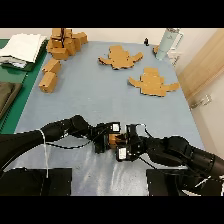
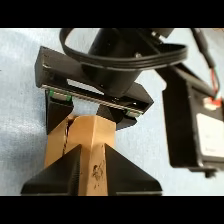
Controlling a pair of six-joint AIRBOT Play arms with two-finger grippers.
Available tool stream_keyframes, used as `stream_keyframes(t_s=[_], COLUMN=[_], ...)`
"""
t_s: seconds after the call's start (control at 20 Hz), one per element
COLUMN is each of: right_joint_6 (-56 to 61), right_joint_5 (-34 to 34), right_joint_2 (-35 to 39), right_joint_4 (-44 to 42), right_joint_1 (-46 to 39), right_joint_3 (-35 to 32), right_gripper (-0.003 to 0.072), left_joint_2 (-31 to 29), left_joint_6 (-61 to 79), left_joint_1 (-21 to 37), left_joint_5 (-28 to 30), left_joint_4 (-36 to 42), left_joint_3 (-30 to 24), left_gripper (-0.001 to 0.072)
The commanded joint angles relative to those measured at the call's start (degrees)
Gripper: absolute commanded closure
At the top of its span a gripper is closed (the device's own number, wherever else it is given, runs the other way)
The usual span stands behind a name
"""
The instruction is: Fold the box.
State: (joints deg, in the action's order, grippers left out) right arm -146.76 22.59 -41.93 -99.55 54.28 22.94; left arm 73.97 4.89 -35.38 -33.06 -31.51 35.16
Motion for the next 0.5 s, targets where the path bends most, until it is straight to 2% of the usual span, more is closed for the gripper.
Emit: stream_keyframes(t_s=[0.0,0.1,0.2,0.45], right_joint_6=[1.66,1.84,1.86,1.86], right_joint_5=[0.31,0.66,0.66,0.74], right_joint_2=[-0.02,-0.02,-0.02,0.0], right_joint_4=[1.86,1.86,1.84,1.62], right_joint_1=[-0.02,-0.02,-0.02,0.04], right_joint_3=[0.13,0.13,0.13,0.13], right_gripper=[0.0552,0.0552,0.0606,0.0606], left_joint_2=[-0.04,-0.04,-0.04,-0.02], left_joint_6=[0.02,0.02,0.0,0.02], left_joint_1=[0.04,0.04,0.04,0.04], left_joint_5=[0.0,0.0,0.0,0.0], left_joint_4=[0.0,0.0,0.0,-0.02], left_joint_3=[0.04,0.04,0.04,0.04], left_gripper=[0.0232,0.0232,0.0232,0.0232])
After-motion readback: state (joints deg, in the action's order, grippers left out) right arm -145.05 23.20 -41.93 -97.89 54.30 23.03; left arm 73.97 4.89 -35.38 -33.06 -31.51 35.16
